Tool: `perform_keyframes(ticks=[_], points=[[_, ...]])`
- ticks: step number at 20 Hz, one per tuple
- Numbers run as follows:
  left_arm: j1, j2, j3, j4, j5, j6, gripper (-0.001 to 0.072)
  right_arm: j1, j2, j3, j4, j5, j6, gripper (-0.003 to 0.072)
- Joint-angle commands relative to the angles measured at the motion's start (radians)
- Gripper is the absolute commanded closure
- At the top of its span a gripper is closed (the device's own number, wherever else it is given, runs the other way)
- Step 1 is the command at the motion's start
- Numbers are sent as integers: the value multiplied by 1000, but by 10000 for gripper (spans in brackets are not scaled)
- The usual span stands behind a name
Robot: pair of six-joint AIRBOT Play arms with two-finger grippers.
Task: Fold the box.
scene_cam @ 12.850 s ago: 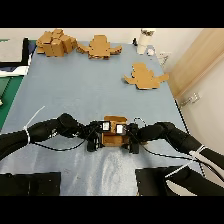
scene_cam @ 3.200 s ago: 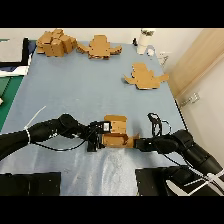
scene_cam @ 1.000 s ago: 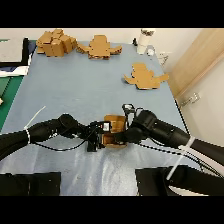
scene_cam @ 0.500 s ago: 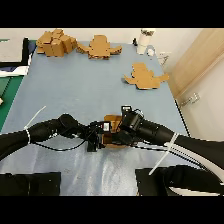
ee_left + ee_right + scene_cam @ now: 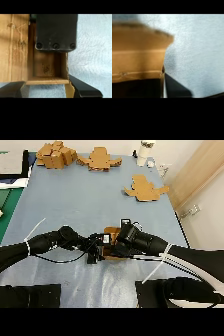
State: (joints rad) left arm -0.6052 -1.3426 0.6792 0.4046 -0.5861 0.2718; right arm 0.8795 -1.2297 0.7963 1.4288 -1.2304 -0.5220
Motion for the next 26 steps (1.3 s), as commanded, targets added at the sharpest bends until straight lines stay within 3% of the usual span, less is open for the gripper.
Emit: perform_keyframes(ticks=[1,9,16,21,22,26], points=[[0,0,1,0,0,0,181,1,6,13,28,-4,-3,318],[0,0,1,0,0,0,181,-2,127,56,52,-140,-2,318],[0,0,1,0,0,0,181,-24,340,64,55,-169,-51,318],[0,0,1,0,0,0,181,-242,444,61,21,-241,-257,319],[0,0,1,0,0,0,181,-310,445,55,26,-234,-321,353],[0,0,1,0,0,0,181,-594,369,27,173,-108,-620,672]])
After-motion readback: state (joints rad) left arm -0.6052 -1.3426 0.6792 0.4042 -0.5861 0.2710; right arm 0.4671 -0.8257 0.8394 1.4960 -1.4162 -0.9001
